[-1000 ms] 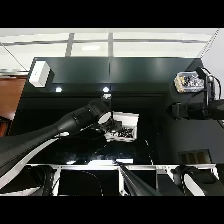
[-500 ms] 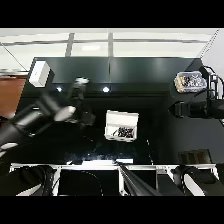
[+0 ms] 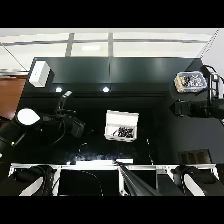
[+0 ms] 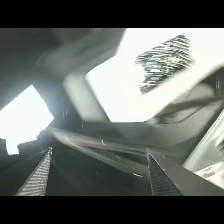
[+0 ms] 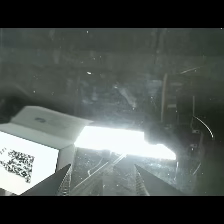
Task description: Fold the box and place the chain.
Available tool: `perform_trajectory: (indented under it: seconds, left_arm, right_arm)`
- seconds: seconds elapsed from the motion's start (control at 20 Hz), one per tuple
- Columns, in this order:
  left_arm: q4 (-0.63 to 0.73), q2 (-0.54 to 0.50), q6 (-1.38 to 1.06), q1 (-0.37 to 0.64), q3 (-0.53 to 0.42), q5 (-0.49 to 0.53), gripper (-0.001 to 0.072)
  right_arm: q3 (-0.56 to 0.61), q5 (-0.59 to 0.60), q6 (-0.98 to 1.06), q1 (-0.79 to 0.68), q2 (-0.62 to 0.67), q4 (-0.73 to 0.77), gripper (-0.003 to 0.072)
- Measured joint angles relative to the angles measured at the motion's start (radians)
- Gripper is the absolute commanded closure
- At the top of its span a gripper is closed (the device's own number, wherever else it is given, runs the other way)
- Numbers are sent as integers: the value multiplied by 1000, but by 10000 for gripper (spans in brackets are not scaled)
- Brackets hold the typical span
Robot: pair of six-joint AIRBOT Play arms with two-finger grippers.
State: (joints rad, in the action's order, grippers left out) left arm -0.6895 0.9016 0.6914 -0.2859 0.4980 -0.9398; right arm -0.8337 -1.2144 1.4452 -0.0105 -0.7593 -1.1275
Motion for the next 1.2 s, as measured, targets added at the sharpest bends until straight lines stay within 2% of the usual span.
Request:
perform_trajectory:
  seconds: [0.15, 0.25, 0.4, 0.55, 0.7, 1.2]
  left_arm:
    - [85, 36, -419, -27, -32, 85, -3]
    - [113, 99, -633, -37, -23, 77, -3]
    - [133, 216, -818, -45, 23, 60, -3]
    - [114, 328, -897, -77, 80, 35, -3]
    - [90, 393, -929, -117, 111, 25, -1]
    - [116, 447, -951, -148, 152, 23, -1]
  right_arm:
    - [0, 9, 3, 0, 0, 0, 217]
    - [0, 13, 3, 0, 0, 0, 216]
    - [0, 20, 6, 0, 0, 0, 216]
    - [0, 35, 6, 0, 0, 1, 216]
    - [0, 53, 6, 0, 0, 1, 216]
    - [0, 68, -14, 0, 0, 42, 216]
